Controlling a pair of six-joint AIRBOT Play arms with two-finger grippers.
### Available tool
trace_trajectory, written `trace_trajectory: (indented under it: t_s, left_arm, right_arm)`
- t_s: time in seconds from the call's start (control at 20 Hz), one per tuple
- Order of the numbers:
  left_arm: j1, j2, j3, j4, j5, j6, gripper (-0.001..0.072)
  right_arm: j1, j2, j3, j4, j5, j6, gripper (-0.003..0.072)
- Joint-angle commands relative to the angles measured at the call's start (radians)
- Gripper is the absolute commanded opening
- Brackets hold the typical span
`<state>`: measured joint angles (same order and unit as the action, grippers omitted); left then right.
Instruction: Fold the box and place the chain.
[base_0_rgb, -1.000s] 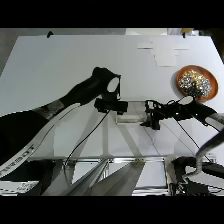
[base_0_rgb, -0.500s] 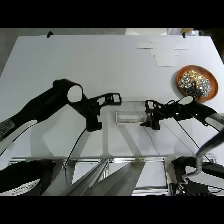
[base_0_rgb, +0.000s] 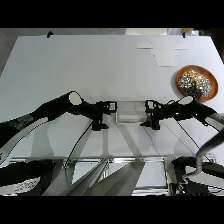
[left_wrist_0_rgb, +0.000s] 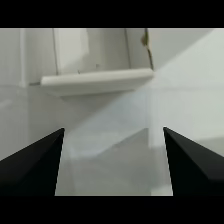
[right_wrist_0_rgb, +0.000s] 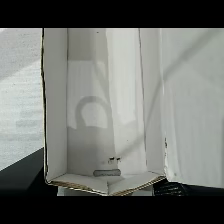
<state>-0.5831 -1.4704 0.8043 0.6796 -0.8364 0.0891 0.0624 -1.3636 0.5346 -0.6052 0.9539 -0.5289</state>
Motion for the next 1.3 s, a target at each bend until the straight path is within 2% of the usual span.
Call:
trace_trajectory:
  t_s: [0.0,0.15,0.7,0.95,1.25]
  left_arm:
    - [0.005,-0.048,-0.005,-0.178,0.062,0.228,0.0707]
    - [0.005,-0.069,-0.005,-0.303,0.054,0.304,0.0709]
    - [0.0,-0.087,-0.005,-0.306,0.032,0.319,0.071]
    - [-0.036,-0.112,-0.004,-0.317,0.059,0.32,0.0706]
    - [-0.055,-0.124,0.003,-0.395,0.094,0.357,0.0699]
  right_arm:
    - [0.001,0.0,0.0,0.0,0.0,0.0,0.0415]
    - [0.001,0.0,0.0,0.0,0.0,0.0,0.0415]
    - [0.001,0.001,0.0,0.0,0.0,0.0,0.0415]
    - [0.001,0.0,0.0,0.0,0.0,0.0,0.0415]
    - [0.001,0.001,0.0,0.0,0.0,0.0,0.0415]
